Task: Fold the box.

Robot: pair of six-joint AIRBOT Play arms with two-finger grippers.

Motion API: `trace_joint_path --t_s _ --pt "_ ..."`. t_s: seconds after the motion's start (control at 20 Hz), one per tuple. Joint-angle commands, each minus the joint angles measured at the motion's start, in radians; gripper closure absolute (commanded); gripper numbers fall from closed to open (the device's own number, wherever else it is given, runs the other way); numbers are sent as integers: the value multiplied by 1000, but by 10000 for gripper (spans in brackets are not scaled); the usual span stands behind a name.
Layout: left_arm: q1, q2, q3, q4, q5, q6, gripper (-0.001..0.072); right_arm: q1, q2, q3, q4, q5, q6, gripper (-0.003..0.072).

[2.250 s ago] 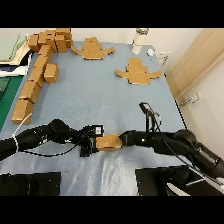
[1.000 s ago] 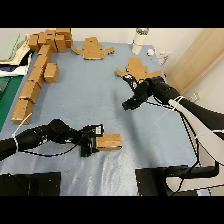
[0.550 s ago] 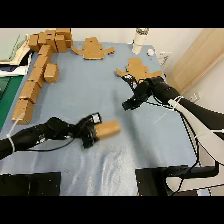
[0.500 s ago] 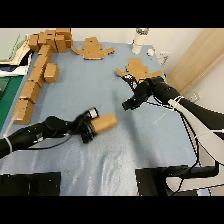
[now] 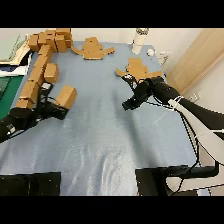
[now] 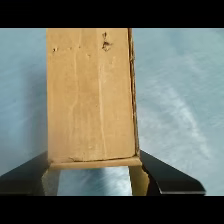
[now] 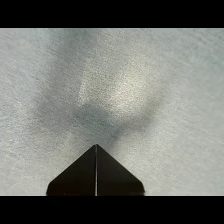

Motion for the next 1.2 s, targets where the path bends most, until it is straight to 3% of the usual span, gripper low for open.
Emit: trace_joint_path --t_s 0.0,0.3,0.4,0.5,0.65,1.15 --pt "154 6 -25 0 -93 -27 189 0 -1 1 0 0 0 683" --pt "185 5 -19 53 -100 -129 189 0 -1 1 0 0 0 683" --pt "188 -5 7 210 -100 -292 189 0 -1 1 0 0 0 683" --pt "190 -38 59 456 -113 -550 189 0 -1 1 0 0 0 683" --pt "190 -132 187 737 -198 -825 189 0 -1 1 0 0 0 683" --pt "185 -518 645 770 -240 -953 189 0 -1 1 0 0 0 683"
